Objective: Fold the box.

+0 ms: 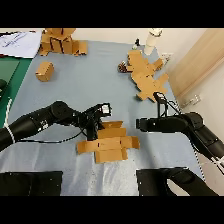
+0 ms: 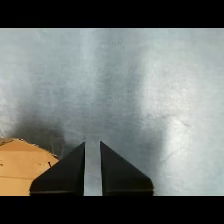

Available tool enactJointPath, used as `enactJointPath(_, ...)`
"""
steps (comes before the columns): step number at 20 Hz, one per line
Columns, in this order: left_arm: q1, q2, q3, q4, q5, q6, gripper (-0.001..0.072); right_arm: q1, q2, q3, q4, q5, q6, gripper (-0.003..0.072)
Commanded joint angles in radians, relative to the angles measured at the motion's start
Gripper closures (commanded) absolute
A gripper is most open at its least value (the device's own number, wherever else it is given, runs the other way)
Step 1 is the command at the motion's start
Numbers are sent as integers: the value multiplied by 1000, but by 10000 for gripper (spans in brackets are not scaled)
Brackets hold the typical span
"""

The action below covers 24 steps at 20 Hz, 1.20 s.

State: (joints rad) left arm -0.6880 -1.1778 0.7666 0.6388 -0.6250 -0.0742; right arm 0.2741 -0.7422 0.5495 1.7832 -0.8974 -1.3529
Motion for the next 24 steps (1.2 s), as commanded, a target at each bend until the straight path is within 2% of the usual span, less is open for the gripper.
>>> enactJointPath(1,-4,6,-20,37,56,21,698,0,0,-4,77,86,-7,683)
enactJointPath(4,-3,6,-68,35,107,22,698,40,0,-3,249,77,-91,684)
enactJointPath(10,-3,6,-90,34,129,23,698,248,-33,-3,253,37,4,684)
enactJointPath(13,-3,8,-89,19,141,23,698,305,-82,-3,206,20,31,684)
enactJointPath(19,-3,81,-74,11,132,22,698,306,-184,-3,84,19,37,683)
enactJointPath(22,-3,96,-74,11,60,16,698,306,-230,-2,-79,45,100,684)
enactJointPath(24,-3,95,-75,12,48,2,698,306,-237,-3,-183,39,161,683)
